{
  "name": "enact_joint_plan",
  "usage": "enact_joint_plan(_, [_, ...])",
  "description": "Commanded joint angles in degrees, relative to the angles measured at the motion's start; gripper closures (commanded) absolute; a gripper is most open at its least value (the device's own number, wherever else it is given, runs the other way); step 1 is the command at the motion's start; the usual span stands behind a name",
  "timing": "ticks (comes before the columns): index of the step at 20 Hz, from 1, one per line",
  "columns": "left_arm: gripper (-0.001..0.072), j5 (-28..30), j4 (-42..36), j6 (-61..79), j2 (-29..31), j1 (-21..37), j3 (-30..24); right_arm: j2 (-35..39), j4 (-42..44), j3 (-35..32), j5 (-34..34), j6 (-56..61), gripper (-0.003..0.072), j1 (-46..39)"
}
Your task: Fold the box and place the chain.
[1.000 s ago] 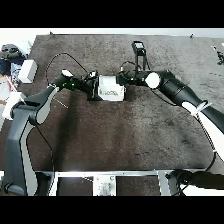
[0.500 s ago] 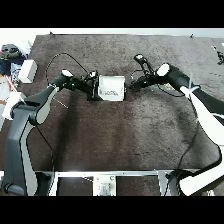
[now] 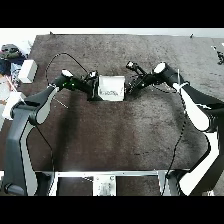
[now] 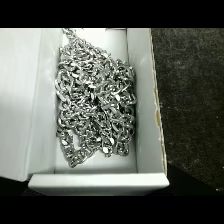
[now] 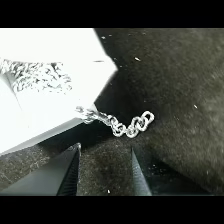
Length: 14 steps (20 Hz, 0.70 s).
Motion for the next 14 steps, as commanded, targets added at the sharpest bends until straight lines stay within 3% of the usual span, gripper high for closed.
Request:
enact_joint_plan(1, [0.0223,0.0,0.0,0.0,0.0,0.0,0.0,-0.9,0.7,0.4,-0.5,-6.5,0.0340,0.5])
enact_joint_plan(4, [0.0223,0.0,0.0,0.0,0.0,0.0,0.0,-1.8,0.6,0.4,-2.3,-9.0,0.0342,1.5])
enact_joint_plan(7, [0.0223,0.0,0.0,0.0,0.0,0.0,0.0,-1.9,0.4,0.4,-5.1,-9.1,0.0423,1.7])
enact_joint_plan(8, [0.0223,0.0,0.0,0.0,0.0,0.0,0.0,-1.9,-0.2,0.4,-5.2,-9.0,0.0536,1.7])
enact_joint_plan(10, [0.0223,0.0,0.0,0.0,0.0,0.0,0.0,-1.5,-1.0,0.4,-3.3,-9.0,0.0572,1.7])
enact_joint_plan(11, [0.0223,0.0,0.0,0.0,0.0,0.0,0.0,-0.9,-1.4,0.4,-1.4,-8.8,0.0677,1.6])
enact_joint_plan(14, [0.0223,0.0,0.0,0.0,0.0,0.0,0.0,1.5,-1.5,0.4,3.0,-8.6,0.0678,1.6])
